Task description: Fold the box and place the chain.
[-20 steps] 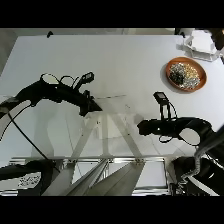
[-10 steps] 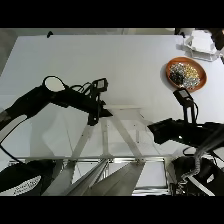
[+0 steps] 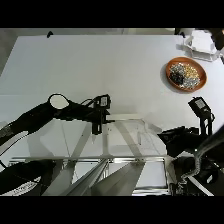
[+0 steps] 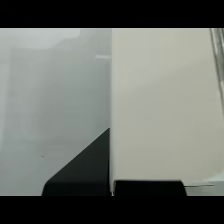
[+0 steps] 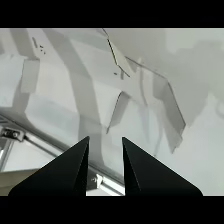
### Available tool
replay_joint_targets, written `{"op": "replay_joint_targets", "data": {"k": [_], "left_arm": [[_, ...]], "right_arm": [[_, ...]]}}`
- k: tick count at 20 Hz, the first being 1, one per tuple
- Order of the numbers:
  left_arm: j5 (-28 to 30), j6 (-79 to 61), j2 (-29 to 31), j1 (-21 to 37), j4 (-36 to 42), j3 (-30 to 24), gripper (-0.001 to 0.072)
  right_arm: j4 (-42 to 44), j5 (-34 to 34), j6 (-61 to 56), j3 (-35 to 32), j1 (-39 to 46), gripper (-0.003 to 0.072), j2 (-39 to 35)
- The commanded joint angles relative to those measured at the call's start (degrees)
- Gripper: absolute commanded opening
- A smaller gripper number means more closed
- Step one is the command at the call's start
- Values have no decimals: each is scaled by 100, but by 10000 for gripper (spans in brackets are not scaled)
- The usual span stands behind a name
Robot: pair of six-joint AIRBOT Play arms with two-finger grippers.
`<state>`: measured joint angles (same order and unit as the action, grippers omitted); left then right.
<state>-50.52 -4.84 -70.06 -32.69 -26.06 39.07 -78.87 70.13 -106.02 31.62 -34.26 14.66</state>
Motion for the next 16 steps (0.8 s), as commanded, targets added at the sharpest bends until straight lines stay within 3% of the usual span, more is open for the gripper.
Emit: {"op": "replay_joint_targets", "data": {"k": [1,11,16], "left_arm": [[332,-533,-238,-20,28,-101,0],[592,-527,-890,-7,35,413,1],[527,-546,-1117,-7,50,415,1]], "right_arm": [[-44,-210,0,0,-2,240,-48],[-120,-588,133,0,-2,240,-46],[-343,-586,131,0,-2,240,-46]]}}
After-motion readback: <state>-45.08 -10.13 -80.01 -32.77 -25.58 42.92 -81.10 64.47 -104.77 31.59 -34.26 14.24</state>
